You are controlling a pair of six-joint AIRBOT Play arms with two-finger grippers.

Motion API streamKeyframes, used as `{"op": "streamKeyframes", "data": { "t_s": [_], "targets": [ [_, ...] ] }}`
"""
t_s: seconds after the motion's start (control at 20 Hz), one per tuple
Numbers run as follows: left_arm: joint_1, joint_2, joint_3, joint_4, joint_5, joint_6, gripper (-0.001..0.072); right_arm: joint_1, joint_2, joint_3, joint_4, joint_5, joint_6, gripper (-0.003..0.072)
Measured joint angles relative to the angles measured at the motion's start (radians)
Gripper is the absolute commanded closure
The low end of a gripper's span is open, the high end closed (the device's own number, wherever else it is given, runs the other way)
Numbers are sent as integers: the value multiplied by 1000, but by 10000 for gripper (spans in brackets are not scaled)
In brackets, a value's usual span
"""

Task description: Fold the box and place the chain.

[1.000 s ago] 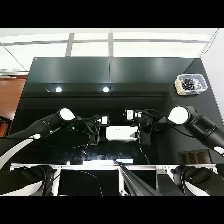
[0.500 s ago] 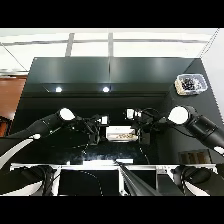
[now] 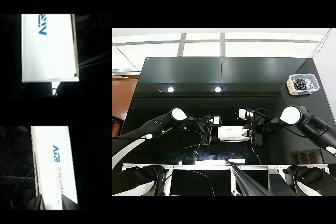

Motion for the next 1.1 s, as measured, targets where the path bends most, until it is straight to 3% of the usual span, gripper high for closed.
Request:
{"op": "streamKeyframes", "data": {
  "t_s": [1.1],
  "targets": [
    [0,0,0,0,-1,-1,298,0,-2,0,-1,-9,9,377]
  ]
}}
